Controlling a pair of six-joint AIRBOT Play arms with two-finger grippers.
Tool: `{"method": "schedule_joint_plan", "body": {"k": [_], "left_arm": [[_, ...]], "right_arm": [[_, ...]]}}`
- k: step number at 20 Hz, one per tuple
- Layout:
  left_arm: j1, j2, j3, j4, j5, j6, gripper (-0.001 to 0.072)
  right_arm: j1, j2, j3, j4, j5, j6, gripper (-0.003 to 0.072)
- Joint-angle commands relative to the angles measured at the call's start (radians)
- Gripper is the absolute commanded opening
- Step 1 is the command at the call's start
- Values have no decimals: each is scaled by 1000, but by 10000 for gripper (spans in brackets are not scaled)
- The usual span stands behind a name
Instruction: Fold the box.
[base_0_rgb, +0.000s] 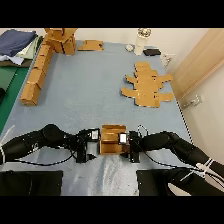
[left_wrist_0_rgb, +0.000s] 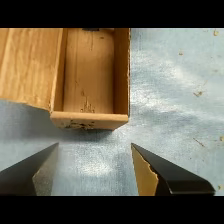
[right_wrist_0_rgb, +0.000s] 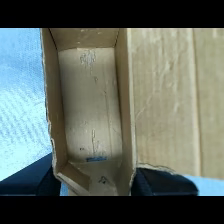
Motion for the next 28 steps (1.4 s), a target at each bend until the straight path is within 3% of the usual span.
{"method": "schedule_joint_plan", "body": {"k": [1, 16, 28], "left_arm": [[-31, -4, -8, -29, 65, 31, 719], [-45, -84, 8, -239, 70, 264, 720], [-57, -104, 26, -236, 67, 290, 719]], "right_arm": [[1, 0, 1, 0, 0, 0, 510], [1, 0, 1, 0, 0, 0, 510], [1, 0, 1, 0, 0, 0, 510]]}}
